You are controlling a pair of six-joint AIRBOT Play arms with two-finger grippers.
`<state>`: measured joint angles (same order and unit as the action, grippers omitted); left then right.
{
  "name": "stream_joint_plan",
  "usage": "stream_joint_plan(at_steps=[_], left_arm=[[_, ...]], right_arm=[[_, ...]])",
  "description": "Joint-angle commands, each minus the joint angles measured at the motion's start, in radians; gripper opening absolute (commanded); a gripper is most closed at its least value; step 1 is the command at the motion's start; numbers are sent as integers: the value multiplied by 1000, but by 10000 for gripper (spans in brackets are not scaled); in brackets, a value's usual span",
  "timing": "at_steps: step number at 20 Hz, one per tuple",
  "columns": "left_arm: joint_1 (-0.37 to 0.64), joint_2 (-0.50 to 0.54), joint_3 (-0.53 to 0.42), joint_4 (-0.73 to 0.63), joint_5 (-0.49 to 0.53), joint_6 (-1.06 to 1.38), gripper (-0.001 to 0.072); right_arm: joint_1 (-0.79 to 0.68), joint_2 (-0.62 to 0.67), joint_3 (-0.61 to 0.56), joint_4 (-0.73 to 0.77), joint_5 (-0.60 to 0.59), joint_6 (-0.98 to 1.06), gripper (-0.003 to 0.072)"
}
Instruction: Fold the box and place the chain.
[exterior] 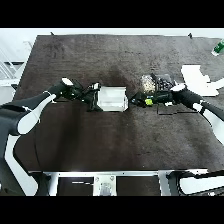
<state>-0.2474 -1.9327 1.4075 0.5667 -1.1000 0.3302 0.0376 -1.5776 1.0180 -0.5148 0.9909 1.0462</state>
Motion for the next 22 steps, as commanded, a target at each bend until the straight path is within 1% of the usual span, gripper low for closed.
stream_joint_plan(at_steps=[1, 2, 6, 7, 9, 11, 18, 22], left_arm=[[1, 0, 1, 0, 0, 0, 542], [1, 0, 1, 0, 0, 0, 542], [1, 0, 1, 0, 0, 0, 542], [1, 0, 1, -1, 0, 0, 542], [1, 0, 1, -1, 0, 0, 543], [1, 0, 1, -1, 0, 0, 542], [1, 0, 1, -2, 0, 0, 542], [1, 0, 1, -2, -1, 0, 542]], right_arm=[[11, 2, 5, 56, 12, 13, 426], [11, 1, 5, 75, 12, 12, 467], [27, 1, 9, 115, 5, 14, 472], [38, 1, 14, 114, -2, 21, 518], [60, 1, 26, 109, -18, 21, 530], [74, 1, 40, 67, -26, 50, 530], [143, 1, 144, -205, -34, 236, 530], [171, 1, 174, -272, -49, 290, 530]])
